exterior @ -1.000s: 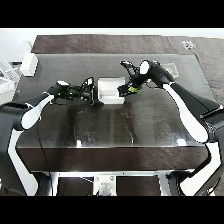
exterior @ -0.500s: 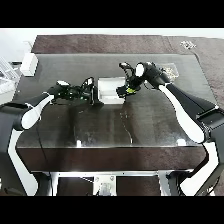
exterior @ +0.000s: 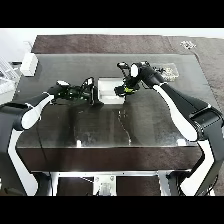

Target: Fold the box and place the chain.

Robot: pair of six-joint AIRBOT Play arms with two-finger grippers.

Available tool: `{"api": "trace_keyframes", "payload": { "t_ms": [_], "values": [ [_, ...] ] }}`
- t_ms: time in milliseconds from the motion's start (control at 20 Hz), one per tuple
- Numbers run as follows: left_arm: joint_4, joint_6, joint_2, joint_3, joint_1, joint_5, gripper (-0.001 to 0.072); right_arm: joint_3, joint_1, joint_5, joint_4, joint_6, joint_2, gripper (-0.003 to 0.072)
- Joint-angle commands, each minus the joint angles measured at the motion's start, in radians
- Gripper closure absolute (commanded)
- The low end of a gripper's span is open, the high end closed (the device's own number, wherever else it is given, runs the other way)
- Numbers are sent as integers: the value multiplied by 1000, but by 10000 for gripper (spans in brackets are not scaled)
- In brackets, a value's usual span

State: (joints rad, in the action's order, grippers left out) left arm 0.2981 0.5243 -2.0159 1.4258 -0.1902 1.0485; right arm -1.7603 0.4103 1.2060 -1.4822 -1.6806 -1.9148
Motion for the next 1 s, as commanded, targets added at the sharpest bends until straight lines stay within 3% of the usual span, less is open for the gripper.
{"api": "trace_keyframes", "payload": {
  "t_ms": [0,100,200,400,450,600,750,950],
  "values": [
    [0,0,-1,0,0,0,316,-23,9,46,-73,-81,-6,315],
    [0,0,-1,0,0,0,317,-29,12,45,-71,-114,-9,316],
    [0,0,-1,-1,0,0,316,-30,19,45,-71,-136,-9,383],
    [0,0,0,-1,0,0,317,-35,23,44,-63,-165,-9,427],
    [0,0,-1,0,0,0,316,-35,25,44,-63,-168,-10,477],
    [0,0,-1,0,0,0,317,-35,33,44,-40,-169,-10,526],
    [0,0,-1,0,0,0,317,-35,39,44,-11,-168,-10,662],
    [0,0,-1,0,0,0,317,-35,44,44,-10,-168,-9,672]
  ]
}}
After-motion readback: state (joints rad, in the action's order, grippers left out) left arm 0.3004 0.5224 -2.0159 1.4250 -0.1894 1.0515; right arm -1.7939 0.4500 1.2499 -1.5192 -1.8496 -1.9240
